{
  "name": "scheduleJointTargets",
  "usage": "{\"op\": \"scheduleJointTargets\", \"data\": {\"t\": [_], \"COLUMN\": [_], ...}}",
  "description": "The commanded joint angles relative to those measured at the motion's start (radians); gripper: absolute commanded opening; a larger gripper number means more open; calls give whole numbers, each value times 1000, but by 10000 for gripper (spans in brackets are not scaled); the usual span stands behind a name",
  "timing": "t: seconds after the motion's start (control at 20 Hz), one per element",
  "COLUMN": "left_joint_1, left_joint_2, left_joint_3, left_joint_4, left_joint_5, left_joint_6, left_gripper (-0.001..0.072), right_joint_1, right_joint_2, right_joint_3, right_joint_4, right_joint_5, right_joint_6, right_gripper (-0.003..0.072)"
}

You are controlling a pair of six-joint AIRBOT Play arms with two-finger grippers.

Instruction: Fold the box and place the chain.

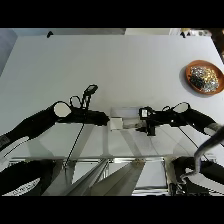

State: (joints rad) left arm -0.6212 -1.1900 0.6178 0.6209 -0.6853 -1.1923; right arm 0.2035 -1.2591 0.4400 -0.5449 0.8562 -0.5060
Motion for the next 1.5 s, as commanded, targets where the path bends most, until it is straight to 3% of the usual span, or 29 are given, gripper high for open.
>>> {"op": "scheduleJointTargets", "data": {"t": [0.0, 0.1, 0.45, 0.55, 1.0, 1.45], "left_joint_1": [-16, -29, -82, -100, -143, -203], "left_joint_2": [8, 7, 7, 7, 3, -69], "left_joint_3": [0, 0, 0, 0, 20, 89], "left_joint_4": [-6, -6, -3, 3, 179, 298], "left_joint_5": [6, 10, 32, 48, 87, 94], "left_joint_6": [6, 5, -28, -83, -362, -573], "left_gripper": [86, 234, 297, 399, 411, 411], "right_joint_1": [0, 0, 0, 0, 0, 0], "right_joint_2": [1, 1, 1, 1, 1, 1], "right_joint_3": [0, 0, 0, 0, 0, 0], "right_joint_4": [0, 0, 0, 0, 0, 0], "right_joint_5": [0, 0, 0, 0, 0, 0], "right_joint_6": [0, 0, 0, 0, 0, 0], "right_gripper": [458, 458, 458, 458, 458, 458]}}
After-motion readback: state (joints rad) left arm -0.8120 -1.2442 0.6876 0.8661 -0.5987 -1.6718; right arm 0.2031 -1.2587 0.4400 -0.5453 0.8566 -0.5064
